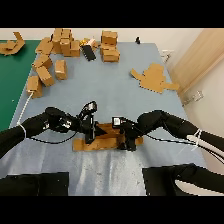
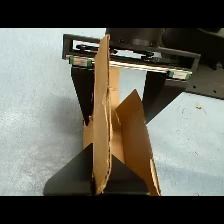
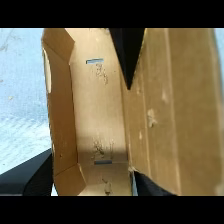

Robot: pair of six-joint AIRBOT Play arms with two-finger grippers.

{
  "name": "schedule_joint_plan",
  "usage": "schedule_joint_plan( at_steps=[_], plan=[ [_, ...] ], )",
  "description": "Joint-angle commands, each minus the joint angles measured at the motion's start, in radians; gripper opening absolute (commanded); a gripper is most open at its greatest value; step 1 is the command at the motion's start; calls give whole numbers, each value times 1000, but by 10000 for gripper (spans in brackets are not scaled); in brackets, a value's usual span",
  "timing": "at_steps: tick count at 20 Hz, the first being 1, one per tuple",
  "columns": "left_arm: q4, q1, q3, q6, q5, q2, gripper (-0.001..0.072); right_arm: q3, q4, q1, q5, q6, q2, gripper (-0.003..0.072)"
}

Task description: Fold the box.

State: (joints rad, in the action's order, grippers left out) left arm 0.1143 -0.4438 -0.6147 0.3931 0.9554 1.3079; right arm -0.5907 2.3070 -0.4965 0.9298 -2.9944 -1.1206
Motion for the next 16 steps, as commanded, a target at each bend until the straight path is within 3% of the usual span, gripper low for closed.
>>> schedule_joint_plan(
  at_steps=[1, 7, 16],
  plan=[
    [-2, 1, -1, 0, -2, 0, 12, -1, -1, 0, 13, -2, -2, 720],
    [-2, 1, -1, 0, -2, 0, 12, -1, -45, 0, 40, 125, 4, 720],
    [-2, 1, -1, 0, -2, 0, 11, 0, -47, -4, -19, 132, 4, 720]
  ],
)
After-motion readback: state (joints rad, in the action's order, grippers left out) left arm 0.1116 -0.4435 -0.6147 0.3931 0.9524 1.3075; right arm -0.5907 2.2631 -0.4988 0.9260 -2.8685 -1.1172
